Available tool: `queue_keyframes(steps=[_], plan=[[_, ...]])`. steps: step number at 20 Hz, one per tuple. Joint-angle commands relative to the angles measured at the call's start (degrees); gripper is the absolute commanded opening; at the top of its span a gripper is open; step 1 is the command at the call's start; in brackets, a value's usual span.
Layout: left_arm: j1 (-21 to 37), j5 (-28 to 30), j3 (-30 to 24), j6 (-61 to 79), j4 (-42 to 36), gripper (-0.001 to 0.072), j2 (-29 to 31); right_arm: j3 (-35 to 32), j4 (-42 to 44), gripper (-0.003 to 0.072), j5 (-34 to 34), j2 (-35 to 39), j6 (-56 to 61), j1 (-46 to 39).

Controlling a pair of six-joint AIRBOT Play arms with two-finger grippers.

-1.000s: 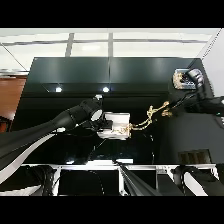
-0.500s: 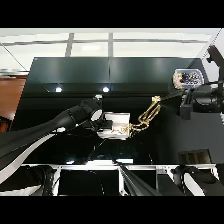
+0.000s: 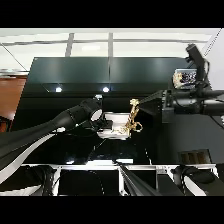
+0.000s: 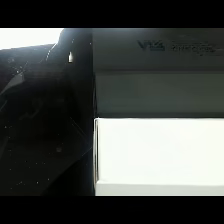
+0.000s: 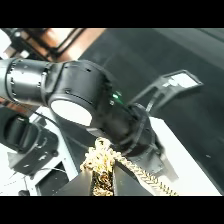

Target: Fold the box and place the chain.

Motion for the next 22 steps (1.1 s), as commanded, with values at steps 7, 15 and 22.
queue_keyframes(steps=[7,15,22], plan=[[0.02,0.0,0.02,0.0,0.02,0.0031,0.02,-5.55,-12.26,0.0016,-9.66,-11.85,3.3,8.44],[0.02,-0.46,0.02,0.02,0.02,0.0031,0.02,-6.36,-17.75,0.0535,-2.64,-11.17,4.0,1.44],[0.02,-0.02,0.02,0.0,0.04,0.0031,0.02,-15.74,-25.97,0.072,-10.49,-8.35,-9.55,-2.78]])
